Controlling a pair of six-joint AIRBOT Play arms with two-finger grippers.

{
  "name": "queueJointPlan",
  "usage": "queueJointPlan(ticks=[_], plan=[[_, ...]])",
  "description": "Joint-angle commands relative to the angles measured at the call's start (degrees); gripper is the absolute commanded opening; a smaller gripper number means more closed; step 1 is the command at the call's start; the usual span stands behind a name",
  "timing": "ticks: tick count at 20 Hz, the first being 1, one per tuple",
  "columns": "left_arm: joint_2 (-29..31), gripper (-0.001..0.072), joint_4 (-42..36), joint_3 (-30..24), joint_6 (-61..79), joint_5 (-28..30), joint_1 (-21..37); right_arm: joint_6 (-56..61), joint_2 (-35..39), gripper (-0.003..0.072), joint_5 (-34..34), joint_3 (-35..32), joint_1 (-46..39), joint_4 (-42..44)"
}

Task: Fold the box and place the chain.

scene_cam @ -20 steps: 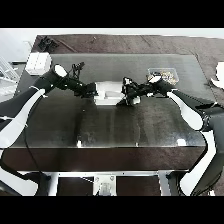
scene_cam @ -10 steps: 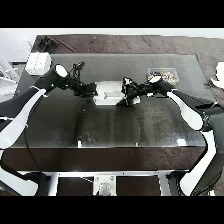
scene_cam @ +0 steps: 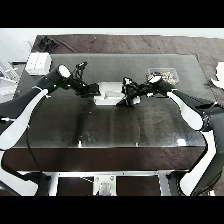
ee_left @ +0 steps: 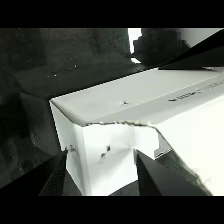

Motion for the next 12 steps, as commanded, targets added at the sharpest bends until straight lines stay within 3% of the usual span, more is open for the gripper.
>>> queueJointPlan(ticks=[1, 6, 12], plan=[[-0.04, 0.05, 0.28, 0.04, -0.2, 0.09, -0.09, 0.0, -0.02, 0.0496, 0.0, -0.02, 0.07, 0.02], [-3.21, 0.05, 1.18, 3.39, -1.86, -3.67, -0.46, 0.0, -0.02, 0.0496, 0.0, -0.02, 0.07, 0.02], [-7.1, 0.05, 10.29, 11.3, -9.11, -9.97, -2.54, 0.0, -0.02, 0.0496, 0.0, -0.02, 0.07, 0.02]])
